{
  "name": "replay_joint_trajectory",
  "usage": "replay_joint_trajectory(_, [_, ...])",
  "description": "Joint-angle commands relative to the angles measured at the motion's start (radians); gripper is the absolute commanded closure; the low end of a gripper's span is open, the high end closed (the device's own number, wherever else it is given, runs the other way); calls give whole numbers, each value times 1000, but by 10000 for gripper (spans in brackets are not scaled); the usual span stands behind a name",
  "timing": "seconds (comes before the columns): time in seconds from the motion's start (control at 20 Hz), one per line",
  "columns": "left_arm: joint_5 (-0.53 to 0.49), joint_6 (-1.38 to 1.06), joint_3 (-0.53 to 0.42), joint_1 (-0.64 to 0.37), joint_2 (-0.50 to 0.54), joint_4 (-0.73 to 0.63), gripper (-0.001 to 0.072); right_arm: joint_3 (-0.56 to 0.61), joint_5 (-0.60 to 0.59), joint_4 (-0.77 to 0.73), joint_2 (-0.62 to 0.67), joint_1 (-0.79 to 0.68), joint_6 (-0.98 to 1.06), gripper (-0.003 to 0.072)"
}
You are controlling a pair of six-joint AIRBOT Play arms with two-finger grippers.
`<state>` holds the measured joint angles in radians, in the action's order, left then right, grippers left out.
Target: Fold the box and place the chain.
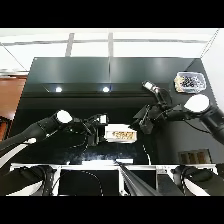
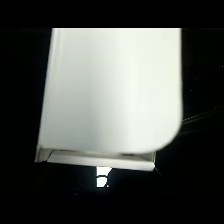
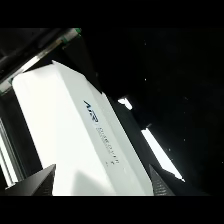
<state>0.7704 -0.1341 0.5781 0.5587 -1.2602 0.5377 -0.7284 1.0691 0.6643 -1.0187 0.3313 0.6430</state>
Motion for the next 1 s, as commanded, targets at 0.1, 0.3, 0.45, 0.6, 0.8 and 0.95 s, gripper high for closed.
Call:
replay_joint_trajectory(0.1, [0,0,0,0,0,0,317,53,-51,-2,-65,80,-136,1])
replay_joint_trajectory(0.3, [0,0,0,0,0,0,317,53,-38,-1,-65,85,-156,2])
replay_joint_trajectory(0.45, [0,0,0,0,0,0,317,52,-10,2,-65,85,-166,244])
replay_joint_trajectory(0.6, [0,0,0,0,0,0,317,52,-7,2,-65,86,-166,440])
replay_joint_trajectory(0.8, [0,0,0,0,0,0,317,52,-9,4,-65,89,-166,440])
replay_joint_trajectory(0.95, [0,0,0,0,0,0,317,53,-24,8,-65,89,-166,440])
